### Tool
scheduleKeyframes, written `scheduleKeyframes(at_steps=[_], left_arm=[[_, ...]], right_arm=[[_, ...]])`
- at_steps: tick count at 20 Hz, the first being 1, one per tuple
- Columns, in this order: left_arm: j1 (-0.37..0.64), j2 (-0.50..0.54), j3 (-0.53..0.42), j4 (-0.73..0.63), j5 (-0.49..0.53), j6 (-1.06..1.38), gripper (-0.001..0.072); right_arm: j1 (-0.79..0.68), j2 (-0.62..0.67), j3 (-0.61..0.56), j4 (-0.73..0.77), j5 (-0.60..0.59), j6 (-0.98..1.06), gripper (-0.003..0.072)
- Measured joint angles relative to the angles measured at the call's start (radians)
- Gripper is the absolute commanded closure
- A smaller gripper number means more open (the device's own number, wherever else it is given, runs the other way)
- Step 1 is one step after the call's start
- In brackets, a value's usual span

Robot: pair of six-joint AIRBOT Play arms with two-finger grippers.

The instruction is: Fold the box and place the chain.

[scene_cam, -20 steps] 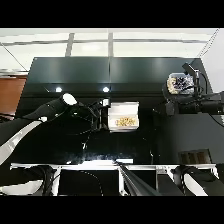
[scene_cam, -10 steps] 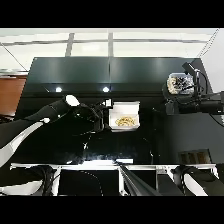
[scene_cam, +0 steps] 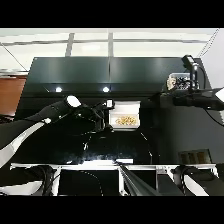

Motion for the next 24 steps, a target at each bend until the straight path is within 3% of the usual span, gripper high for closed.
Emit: scheduleKeyframes(at_steps=[4,8,11,15,22,24], left_arm=[[0.0,0.0,0.0,0.001,0.002,0.0,0.0218],[0.0,0.0,0.0,0.002,0.005,0.0,0.0218],[0.0,0.0,0.0,0.002,0.012,0.0,0.0218],[0.0,0.0,0.0,0.002,0.015,0.0,0.0218],[0.0,0.0,0.0,0.002,0.016,-0.001,0.0218],[0.0,0.0,0.0,0.002,0.016,0.0,0.0218]], right_arm=[[0.067,-0.151,0.066,-0.016,-0.083,-0.025,-0.0034],[0.145,-0.264,0.112,-0.023,-0.043,-0.339,-0.0034],[0.183,-0.288,0.123,-0.02,0.017,-0.528,-0.0034],[0.2,-0.294,0.121,-0.036,0.138,-0.61,-0.0034],[0.232,-0.296,0.055,-0.026,0.163,-0.655,-0.0034],[0.241,-0.296,0.048,-0.023,0.152,-0.667,0.0176]])
